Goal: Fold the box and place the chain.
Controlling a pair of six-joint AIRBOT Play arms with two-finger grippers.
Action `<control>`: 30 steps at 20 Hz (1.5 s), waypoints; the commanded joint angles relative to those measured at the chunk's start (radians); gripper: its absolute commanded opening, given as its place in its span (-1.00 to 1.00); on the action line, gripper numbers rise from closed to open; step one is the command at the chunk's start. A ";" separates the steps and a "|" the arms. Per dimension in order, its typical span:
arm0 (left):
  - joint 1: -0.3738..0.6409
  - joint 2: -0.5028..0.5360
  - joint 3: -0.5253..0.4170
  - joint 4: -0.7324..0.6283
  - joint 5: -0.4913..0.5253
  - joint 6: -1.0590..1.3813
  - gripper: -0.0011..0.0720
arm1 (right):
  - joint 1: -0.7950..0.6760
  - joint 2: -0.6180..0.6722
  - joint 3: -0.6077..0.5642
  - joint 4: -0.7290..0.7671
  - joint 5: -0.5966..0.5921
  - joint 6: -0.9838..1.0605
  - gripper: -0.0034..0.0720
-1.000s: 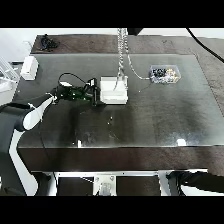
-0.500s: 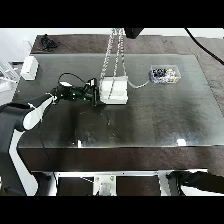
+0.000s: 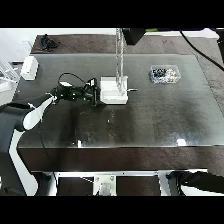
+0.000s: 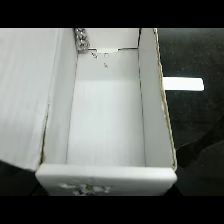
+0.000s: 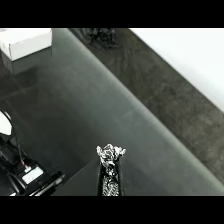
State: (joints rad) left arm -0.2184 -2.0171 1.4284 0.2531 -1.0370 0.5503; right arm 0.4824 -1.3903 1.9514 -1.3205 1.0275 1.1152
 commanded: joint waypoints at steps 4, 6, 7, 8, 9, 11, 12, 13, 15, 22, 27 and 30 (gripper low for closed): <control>0.001 0.000 0.000 0.000 0.000 0.000 -0.20 | -0.013 -0.003 -0.179 -0.001 0.027 0.010 -0.90; 0.001 0.000 0.000 0.000 0.000 0.000 -0.20 | -0.039 -0.011 -0.269 0.000 0.012 0.011 -0.90; 0.001 0.000 0.000 0.000 0.000 0.000 -0.20 | -0.050 -0.014 -0.318 0.000 -0.008 0.011 -0.90; 0.001 0.000 0.000 0.000 0.000 0.000 -0.20 | -0.063 -0.017 -0.369 0.001 -0.042 0.010 -0.90; 0.001 0.000 0.000 0.000 0.000 0.000 -0.20 | -0.076 -0.023 -0.425 0.002 -0.087 0.010 -0.90; 0.001 0.000 0.000 0.000 0.000 0.000 -0.20 | -0.092 -0.035 -0.521 0.004 -0.186 0.010 -0.90; 0.001 0.000 0.000 0.000 0.000 0.000 -0.20 | -0.095 -0.043 -0.552 0.004 -0.217 0.010 -0.90; 0.001 0.000 0.000 0.000 0.000 0.000 -0.20 | -0.095 -0.050 -0.571 0.009 -0.228 0.010 -0.90; 0.001 0.000 0.000 0.000 0.000 0.000 -0.20 | -0.093 -0.061 -0.585 0.057 -0.227 0.009 -0.90; 0.001 0.000 0.000 0.000 0.000 0.000 -0.20 | -0.112 -0.063 -0.585 0.062 -0.223 -0.047 -0.18; 0.001 0.000 0.000 0.000 0.000 0.000 -0.20 | -0.181 -0.062 -0.586 0.062 -0.196 -0.146 0.46; 0.001 0.000 0.000 0.000 0.000 0.000 -0.20 | -0.252 -0.063 -0.590 0.063 -0.190 -0.266 0.43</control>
